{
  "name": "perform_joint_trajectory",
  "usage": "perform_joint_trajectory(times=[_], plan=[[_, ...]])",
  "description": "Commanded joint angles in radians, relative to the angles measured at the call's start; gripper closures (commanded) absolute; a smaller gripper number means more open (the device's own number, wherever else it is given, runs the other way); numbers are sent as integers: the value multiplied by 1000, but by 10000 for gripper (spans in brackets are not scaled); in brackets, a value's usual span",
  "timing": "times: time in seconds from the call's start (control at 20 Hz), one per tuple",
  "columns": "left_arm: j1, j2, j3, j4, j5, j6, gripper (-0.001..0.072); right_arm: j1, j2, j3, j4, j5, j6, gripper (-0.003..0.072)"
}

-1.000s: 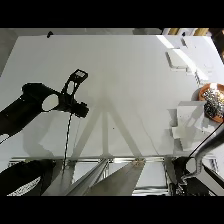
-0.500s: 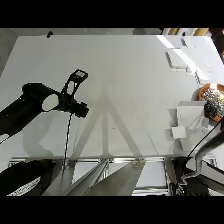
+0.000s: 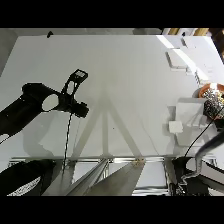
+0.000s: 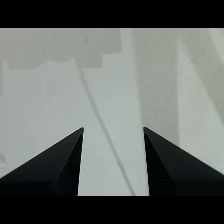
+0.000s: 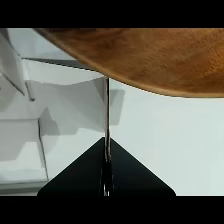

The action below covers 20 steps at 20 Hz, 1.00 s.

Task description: Fold the box and place the chain.

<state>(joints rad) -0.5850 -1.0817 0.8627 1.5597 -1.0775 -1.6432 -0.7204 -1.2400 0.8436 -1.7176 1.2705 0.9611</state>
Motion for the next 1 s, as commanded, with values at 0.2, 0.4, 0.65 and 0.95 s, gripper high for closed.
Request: perform_joint_trajectory(times=[0.2, 0.4, 0.65, 0.95], plan=[[1, 0, 0, 0, 0, 0, 296, 356, 259, -100, 409, 45, -24, 668], [0, 0, 0, -2, 0, 0, 296, 562, 430, -295, 553, -80, 47, 668], [1, 0, 0, -3, 93, -3, 296, 724, 501, -385, 552, -136, 90, 667], [-3, -10, -1, -84, 186, 6, 296, 744, 500, -385, 551, -165, 123, 667]])
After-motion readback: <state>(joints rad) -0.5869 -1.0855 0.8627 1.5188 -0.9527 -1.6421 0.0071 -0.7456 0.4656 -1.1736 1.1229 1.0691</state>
